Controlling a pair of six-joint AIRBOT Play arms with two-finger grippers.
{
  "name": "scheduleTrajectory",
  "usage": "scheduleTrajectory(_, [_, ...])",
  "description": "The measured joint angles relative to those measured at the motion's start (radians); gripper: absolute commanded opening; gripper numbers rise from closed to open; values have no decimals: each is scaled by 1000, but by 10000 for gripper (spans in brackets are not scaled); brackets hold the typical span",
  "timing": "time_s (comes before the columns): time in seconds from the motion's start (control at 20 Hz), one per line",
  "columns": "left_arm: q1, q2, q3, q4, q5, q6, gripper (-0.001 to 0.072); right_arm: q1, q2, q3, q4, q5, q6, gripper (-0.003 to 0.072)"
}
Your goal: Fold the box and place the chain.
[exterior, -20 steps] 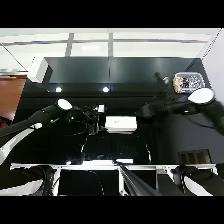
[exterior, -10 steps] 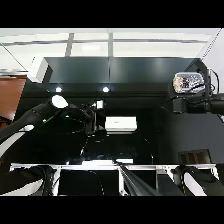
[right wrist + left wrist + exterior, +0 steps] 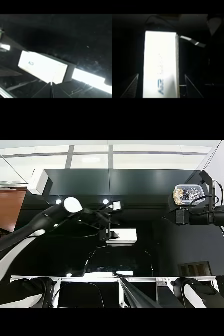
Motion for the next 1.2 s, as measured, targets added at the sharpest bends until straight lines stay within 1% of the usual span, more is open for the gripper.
scheduleTrajectory(0.15, [-36,-81,63,32,-2,-44,709,0,0,0,-1,1,-3,21])
scheduleTrajectory(0.35, [-53,-136,90,51,-9,-98,709,0,0,0,-2,0,-7,21])
scheduleTrajectory(0.85, [-86,-158,106,76,-27,-127,710,0,0,0,-22,-5,-12,21])
scheduleTrajectory(1.0, [-114,-159,106,139,-14,-127,710,0,0,0,-25,-6,-12,21])
scheduleTrajectory(1.2, [-160,-173,105,248,34,-129,708,0,0,0,-26,-6,-12,21])
